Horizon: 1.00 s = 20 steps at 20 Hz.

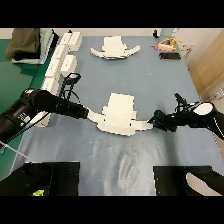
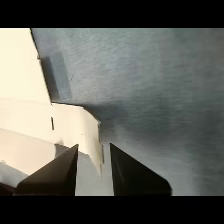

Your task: Fold the box.

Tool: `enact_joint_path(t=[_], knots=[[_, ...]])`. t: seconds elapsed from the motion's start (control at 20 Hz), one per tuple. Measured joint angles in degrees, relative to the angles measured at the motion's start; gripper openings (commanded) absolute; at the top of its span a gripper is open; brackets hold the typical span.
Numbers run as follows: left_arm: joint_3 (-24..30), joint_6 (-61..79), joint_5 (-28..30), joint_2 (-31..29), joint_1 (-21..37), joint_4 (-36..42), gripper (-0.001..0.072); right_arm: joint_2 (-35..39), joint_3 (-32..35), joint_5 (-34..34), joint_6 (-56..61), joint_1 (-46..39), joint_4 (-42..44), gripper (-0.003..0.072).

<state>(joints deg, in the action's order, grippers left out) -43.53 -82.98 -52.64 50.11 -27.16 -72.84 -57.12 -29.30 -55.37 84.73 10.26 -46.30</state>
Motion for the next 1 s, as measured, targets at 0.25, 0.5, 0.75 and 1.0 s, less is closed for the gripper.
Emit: enact_joint_path(t=[0.25, 0.5, 0.75, 1.0], knots=[[0.0, 0.0, 0.5, 0.0, 0.0, 0.0, 0.0016, -10.2, -3.2, -4.4, -9.8, -0.3, 9.3, 0.0208], [0.0, -1.5, 0.9, 0.0, 0.1, 1.0, 0.0350, -13.5, -4.9, -6.3, -15.6, -0.4, 13.5, 0.0001], [-1.5, -3.1, 0.5, 0.2, 2.9, 1.5, 0.0439, -13.5, -5.2, -6.8, -26.3, -0.3, 14.2, 0.0001], [-3.4, 1.1, -2.7, 3.6, 11.4, 8.0, 0.0440, -6.5, -1.2, -4.2, -33.4, 3.8, 10.8, 0.0001]])
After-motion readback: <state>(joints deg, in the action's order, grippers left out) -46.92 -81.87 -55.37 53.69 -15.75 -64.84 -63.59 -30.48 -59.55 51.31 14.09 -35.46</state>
